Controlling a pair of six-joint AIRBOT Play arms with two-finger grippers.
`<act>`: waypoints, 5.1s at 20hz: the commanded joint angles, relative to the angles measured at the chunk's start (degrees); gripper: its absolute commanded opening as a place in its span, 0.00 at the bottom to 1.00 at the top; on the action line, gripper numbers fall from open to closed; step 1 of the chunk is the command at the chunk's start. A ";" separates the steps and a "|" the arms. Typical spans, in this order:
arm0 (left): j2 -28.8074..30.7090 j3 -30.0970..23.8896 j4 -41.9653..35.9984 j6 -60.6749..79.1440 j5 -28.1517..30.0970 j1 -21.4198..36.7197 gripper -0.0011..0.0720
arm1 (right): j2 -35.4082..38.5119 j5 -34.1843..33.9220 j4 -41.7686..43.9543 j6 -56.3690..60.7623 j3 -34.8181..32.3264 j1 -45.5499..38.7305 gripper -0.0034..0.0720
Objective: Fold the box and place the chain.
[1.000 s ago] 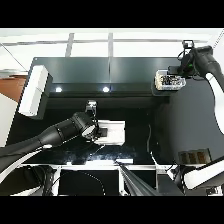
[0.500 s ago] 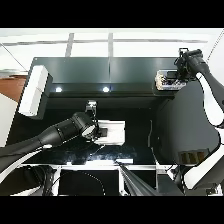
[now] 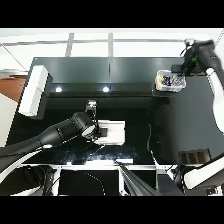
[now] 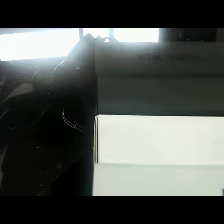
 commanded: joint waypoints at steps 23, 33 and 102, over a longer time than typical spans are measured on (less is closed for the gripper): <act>-0.02 -0.02 -0.24 0.04 -0.11 -0.02 0.06 | 55.65 -14.51 40.68 -26.14 -12.44 1.86 0.07; -0.02 -0.02 -0.44 0.04 -0.11 -0.02 0.06 | 58.90 -19.61 53.42 -26.32 -27.56 16.02 0.07; -0.02 -0.02 -0.24 0.04 0.07 -0.02 0.06 | 44.61 13.88 58.05 -15.19 -54.95 37.29 0.74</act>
